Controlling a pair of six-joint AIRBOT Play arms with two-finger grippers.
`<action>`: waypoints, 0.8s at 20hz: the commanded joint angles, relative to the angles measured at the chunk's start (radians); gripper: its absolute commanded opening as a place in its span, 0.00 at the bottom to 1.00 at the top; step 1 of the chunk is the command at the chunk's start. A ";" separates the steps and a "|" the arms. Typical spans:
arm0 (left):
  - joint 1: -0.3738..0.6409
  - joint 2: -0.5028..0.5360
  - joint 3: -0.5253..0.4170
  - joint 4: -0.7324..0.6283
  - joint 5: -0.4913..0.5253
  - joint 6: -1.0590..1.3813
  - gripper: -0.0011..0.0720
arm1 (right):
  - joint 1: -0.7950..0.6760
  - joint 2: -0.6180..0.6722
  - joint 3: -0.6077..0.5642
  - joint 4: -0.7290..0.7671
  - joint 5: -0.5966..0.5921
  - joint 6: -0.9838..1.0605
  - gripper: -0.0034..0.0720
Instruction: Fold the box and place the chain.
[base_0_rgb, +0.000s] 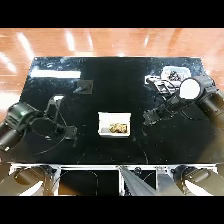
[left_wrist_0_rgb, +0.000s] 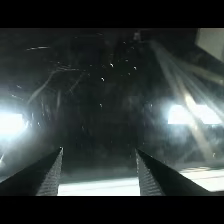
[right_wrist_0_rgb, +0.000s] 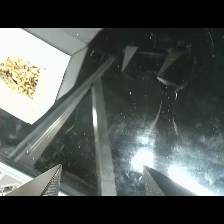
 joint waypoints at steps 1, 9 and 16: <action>0.127 0.023 -0.032 -0.048 -0.063 0.084 0.76 | 0.000 -0.029 0.037 -0.003 -0.008 0.014 0.84; 0.158 -0.016 -0.032 -0.096 -0.110 0.084 0.77 | -0.116 -0.337 0.445 0.016 -0.016 -0.105 0.84; 0.150 -0.046 -0.032 -0.129 -0.150 0.084 0.76 | 0.055 -0.503 0.517 0.157 -0.008 -0.378 0.84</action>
